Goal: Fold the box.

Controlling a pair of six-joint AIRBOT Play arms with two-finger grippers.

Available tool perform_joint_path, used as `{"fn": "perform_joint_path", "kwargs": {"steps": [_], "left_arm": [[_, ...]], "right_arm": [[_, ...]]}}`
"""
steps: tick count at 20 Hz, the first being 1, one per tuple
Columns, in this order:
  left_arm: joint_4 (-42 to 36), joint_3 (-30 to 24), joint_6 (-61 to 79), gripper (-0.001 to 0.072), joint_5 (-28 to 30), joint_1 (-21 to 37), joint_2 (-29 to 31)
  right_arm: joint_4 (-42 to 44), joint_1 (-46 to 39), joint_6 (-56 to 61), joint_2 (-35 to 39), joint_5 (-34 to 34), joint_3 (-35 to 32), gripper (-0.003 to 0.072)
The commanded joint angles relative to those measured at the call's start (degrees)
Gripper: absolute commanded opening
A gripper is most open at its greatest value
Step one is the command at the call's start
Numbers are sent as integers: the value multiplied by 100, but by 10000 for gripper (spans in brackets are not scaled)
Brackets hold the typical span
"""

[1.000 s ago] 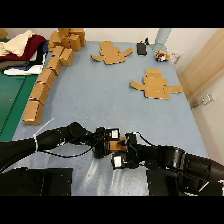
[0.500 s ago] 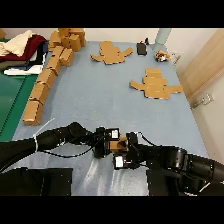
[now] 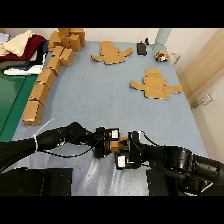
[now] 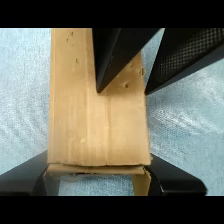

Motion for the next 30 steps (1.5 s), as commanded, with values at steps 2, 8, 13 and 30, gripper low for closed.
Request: {"fn": "perform_joint_path", "kwargs": {"steps": [2, 8, 13, 30], "left_arm": [[2, 7, 0, 522, 0, 4, -2], [0, 7, 0, 522, 0, 2, -2], [0, 7, 0, 522, -2, 4, -2], [0, 7, 0, 522, 0, 4, -2]], "right_arm": [[9, -2, -2, 22, 59, 33, 283], [9, -2, 0, 22, 55, 33, 216], [9, -2, -2, 22, 57, 33, 212], [321, -2, -4, -4, 22, 26, 120]]}}
